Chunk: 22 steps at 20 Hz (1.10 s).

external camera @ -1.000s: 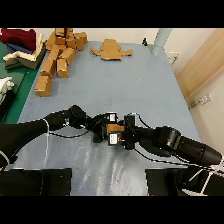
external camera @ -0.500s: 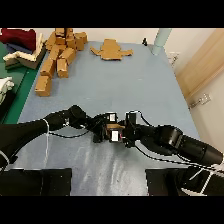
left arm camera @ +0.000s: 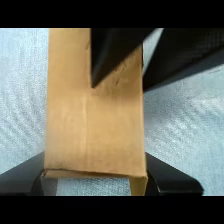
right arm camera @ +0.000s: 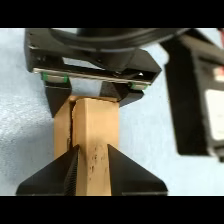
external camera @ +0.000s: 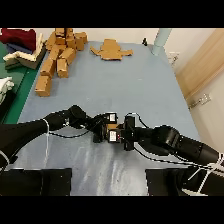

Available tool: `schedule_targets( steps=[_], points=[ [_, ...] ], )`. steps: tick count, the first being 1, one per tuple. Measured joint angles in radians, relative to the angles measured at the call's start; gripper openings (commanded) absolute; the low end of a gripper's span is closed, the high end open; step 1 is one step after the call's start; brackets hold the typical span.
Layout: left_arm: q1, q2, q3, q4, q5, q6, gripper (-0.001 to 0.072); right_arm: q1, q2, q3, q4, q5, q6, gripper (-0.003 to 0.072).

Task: Fold the box.

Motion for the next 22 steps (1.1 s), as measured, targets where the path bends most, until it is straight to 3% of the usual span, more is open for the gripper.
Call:
schedule_targets(
  steps=[16,17,19,22],
  points=[
    [0.0,0.0,0.0,0.0,0.0,0.0,0.0401,0.023,0.033,-0.002,0.027,-0.039,0.0,0.0284],
    [0.0,0.0,0.0,0.0,0.0,0.0,0.04,0.023,0.044,-0.002,0.028,-0.039,0.0,0.0267],
    [0.0,0.0,0.0,0.0,0.0,0.0,0.0401,0.023,0.058,-0.002,0.03,-0.04,0.002,0.0008],
    [0.0,0.0,0.0,0.0,0.0,0.0,0.0401,0.023,0.06,-0.002,0.031,-0.04,0.016,0.0004]
  ],
)
